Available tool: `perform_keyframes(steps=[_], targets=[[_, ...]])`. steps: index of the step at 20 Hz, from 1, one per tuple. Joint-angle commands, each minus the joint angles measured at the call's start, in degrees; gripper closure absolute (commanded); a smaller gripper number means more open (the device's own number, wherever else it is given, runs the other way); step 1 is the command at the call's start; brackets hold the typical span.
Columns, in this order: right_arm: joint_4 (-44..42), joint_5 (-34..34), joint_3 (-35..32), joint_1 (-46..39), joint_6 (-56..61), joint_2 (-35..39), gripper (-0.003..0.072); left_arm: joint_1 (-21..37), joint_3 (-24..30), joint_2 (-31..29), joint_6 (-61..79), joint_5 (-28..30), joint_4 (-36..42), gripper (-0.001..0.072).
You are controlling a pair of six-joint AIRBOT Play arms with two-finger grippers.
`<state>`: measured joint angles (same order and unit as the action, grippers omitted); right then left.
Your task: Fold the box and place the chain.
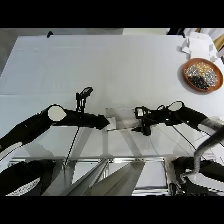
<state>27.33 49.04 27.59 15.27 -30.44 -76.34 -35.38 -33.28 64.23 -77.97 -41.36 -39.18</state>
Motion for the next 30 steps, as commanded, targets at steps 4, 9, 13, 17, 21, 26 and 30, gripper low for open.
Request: perform_keyframes(steps=[4,9,13,17,21,26,30], targets=[[0.0,0.0,0.0,0.0,0.0,0.0,0.0286,-3.6,-5.9,2.6,-21.7,-1.4,-17.4,0.0361],[0.0,0.0,0.0,0.0,0.0,0.0,0.0286,-7.3,-10.4,7.0,-29.7,-4.1,-21.4,0.0361],[0.0,0.0,0.0,0.0,0.0,0.0,0.0286,-9.6,-13.9,10.0,-36.1,-6.4,-24.3,0.0345],[0.0,0.0,0.0,0.0,0.0,0.0,0.0286,-11.1,-17.5,11.4,-47.8,-13.6,-34.6,0.031],[0.0,0.0,0.0,0.0,0.0,0.0,0.0286,-11.8,-20.2,12.8,-51.4,-16.9,-35.8,0.0299],[0.0,0.0,0.0,0.0,0.0,0.0,0.0286,-12.1,-22.4,13.2,-54.0,-18.2,-34.6,0.0299],[0.0,0.0,0.0,0.0,0.0,0.0,0.0286,-14.0,-22.8,14.1,-55.2,-18.2,-34.8,0.0299]])
